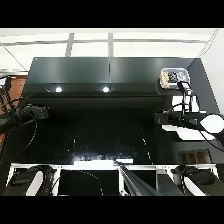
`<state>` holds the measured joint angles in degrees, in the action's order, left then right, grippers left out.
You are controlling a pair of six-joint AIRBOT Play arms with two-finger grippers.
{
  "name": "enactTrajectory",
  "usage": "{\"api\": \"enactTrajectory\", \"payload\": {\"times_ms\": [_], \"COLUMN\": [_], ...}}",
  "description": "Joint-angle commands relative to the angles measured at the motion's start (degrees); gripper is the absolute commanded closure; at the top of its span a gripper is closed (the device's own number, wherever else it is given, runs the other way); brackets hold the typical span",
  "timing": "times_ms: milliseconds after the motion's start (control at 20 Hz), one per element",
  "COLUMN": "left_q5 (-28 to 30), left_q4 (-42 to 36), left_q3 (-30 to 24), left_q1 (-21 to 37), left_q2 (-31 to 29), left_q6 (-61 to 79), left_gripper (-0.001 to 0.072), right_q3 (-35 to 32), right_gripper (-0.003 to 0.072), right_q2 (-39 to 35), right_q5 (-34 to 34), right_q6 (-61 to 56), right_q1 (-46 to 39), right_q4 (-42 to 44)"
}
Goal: Fold the box and place the chain.
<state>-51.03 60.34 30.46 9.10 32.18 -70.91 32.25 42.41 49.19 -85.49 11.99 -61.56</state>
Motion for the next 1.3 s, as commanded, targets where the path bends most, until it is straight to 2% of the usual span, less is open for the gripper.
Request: {"api": "enactTrajectory", "payload": {"times_ms": [0, 500, 650, 850, 1100, 1150, 1200, 1250], "left_q5": [0.0, 0.02, 6.14, 13.88, 15.04, 14.93, 14.86, 14.8], "left_q4": [0.02, 0.02, -5.46, -13.46, -13.99, -14.97, -16.11, -16.33], "left_q3": [-0.04, -0.04, -0.11, -0.11, -0.17, -0.15, -0.15, -0.15], "left_q1": [0.02, 0.02, 0.02, 0.02, -0.48, -0.63, -1.11, -2.08], "left_q2": [-0.04, -0.04, -0.04, -0.04, 0.81, 1.68, 2.73, 3.96], "left_q6": [0.0, 0.0, -0.28, -0.26, -0.26, -0.26, -0.22, -0.22], "left_gripper": [0.068, 0.068, 0.068, 0.0679, 0.0679, 0.065, 0.0471, 0.0181], "right_q3": [0.0, -0.02, 0.0, 0.0, 0.0, 0.0, -0.02, 0.0], "right_gripper": [0.0669, 0.0669, 0.0669, 0.0669, 0.067, 0.0668, 0.0668, 0.0667], "right_q2": [-0.04, -0.04, -0.04, -0.04, -0.04, -0.04, -0.04, -0.04], "right_q5": [0.0, 0.0, 0.0, -7.39, -8.11, -8.11, -8.41, -9.2], "right_q6": [-0.02, -0.02, -0.02, -0.02, -0.04, -0.04, -0.07, -0.07], "right_q1": [0.04, 0.04, 0.04, 0.04, 0.04, 0.07, 0.07, 0.07], "right_q4": [0.0, 0.0, 0.0, 0.42, 1.64, 2.4, 3.26, 3.93]}}
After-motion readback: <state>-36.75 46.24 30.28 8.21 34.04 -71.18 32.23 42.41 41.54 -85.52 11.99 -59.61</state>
